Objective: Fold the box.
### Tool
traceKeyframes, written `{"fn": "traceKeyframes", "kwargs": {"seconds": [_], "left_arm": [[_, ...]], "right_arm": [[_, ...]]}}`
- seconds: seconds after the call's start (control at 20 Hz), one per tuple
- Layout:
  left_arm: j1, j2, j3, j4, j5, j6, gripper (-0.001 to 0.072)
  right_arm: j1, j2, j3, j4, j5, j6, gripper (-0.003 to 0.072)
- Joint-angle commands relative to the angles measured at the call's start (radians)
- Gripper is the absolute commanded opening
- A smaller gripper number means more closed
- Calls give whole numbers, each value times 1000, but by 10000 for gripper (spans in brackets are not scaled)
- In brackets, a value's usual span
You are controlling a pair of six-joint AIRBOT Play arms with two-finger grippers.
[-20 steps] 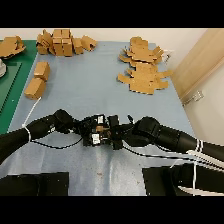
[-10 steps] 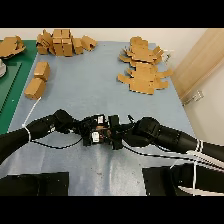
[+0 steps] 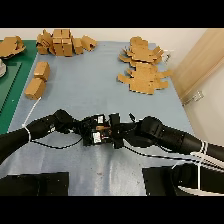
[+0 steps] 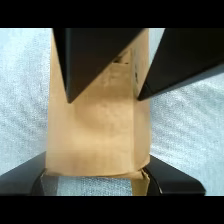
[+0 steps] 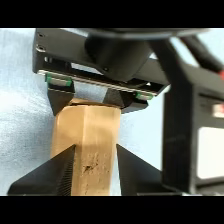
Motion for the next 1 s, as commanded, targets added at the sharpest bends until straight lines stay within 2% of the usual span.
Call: {"fn": "traceKeyframes", "kwargs": {"seconds": [0.0, 0.3, 0.45, 0.95], "left_arm": [[0, 0, 0, 0, 0, 1, 525], [0, 0, 0, 0, 0, 1, 526], [0, 0, 0, 0, 0, 1, 525], [0, 0, 0, 0, 0, 1, 525]], "right_arm": [[0, 19, 0, -2, 1, 0, 371], [0, 20, 0, -35, 10, 0, 330], [0, 20, 0, -68, 25, 0, 224], [36, -3, -1, 19, -23, 0, 224]]}}
